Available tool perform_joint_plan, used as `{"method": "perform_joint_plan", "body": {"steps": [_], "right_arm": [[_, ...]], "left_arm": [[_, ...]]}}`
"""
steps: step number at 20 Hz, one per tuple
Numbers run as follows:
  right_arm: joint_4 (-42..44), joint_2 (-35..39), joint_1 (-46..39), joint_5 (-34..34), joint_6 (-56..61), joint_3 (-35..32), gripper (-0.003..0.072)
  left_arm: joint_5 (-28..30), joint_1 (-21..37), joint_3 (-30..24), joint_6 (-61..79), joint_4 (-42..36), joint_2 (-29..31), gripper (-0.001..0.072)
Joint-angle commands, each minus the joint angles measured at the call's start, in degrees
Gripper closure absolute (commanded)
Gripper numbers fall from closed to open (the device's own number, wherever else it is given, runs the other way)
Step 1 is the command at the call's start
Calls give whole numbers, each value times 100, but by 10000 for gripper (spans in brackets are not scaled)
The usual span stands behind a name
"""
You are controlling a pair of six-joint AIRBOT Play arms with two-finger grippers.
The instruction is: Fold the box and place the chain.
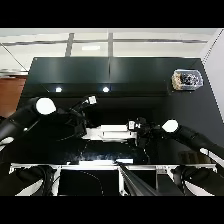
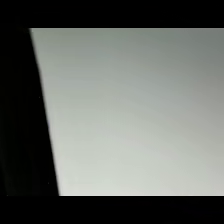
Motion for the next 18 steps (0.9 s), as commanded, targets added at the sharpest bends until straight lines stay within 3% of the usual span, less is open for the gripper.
{"method": "perform_joint_plan", "body": {"steps": [1,3,7,9,11,13,18], "right_arm": [[0,-2,-2,4,2,-4,106],[0,-2,-2,4,2,-4,106],[0,-2,-2,4,2,-4,106],[0,-2,-2,4,2,-4,105],[0,-2,-2,4,2,-4,106],[0,-2,-2,4,2,-4,105],[0,-2,-2,2,2,-4,106]], "left_arm": [[-1034,-57,-197,-1325,-654,350,682],[-562,-223,-680,-970,-1971,345,681],[1211,-282,-1731,367,-4540,275,681],[1967,-282,-1904,1058,-5517,240,681],[2245,-282,-1902,1668,-6290,109,681],[2269,-282,-1871,2367,-6596,-109,681],[2931,-282,-1733,2398,-6579,-610,682]]}}
